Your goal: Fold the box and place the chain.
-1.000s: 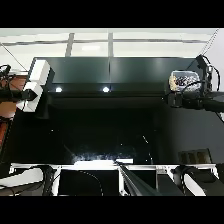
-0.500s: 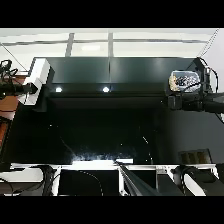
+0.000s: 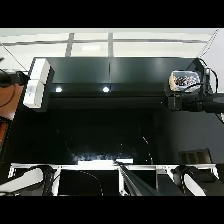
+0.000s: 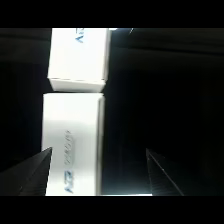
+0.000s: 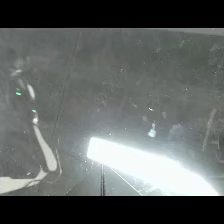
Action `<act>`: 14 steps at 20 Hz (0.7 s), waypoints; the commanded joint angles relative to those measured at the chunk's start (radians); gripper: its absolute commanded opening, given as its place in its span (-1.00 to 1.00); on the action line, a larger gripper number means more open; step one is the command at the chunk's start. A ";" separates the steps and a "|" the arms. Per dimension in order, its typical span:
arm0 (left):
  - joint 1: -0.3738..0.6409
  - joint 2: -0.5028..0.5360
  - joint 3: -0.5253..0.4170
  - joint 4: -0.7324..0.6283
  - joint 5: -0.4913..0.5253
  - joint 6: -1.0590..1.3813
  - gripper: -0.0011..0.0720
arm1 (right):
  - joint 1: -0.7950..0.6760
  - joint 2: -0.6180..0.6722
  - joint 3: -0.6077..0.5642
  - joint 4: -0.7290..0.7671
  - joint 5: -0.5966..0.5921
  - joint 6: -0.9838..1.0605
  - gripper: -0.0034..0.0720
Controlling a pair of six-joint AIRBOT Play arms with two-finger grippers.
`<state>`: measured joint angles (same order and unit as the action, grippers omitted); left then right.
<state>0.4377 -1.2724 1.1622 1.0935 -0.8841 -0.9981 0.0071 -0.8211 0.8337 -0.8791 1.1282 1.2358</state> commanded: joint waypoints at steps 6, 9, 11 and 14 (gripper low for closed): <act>-0.105 0.372 -0.231 -0.190 -0.318 -0.038 -0.90 | -0.001 0.200 -0.064 -0.393 -0.264 0.146 -0.88; -0.270 0.608 -0.540 -0.183 -0.026 -0.013 -0.90 | -0.001 0.248 -0.208 -0.434 -0.377 0.221 -0.88; -0.352 0.718 -0.666 -0.161 0.135 0.002 -0.89 | -0.001 0.247 -0.296 -0.438 -0.416 0.220 -0.88; -0.390 0.746 -0.683 -0.080 0.142 0.002 -0.89 | -0.001 0.247 -0.312 -0.463 -0.383 0.220 -0.87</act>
<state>0.1074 -0.6003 0.5575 0.9665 -0.8421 -1.0077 0.0071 -0.5854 0.5678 -1.3056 0.7734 1.4368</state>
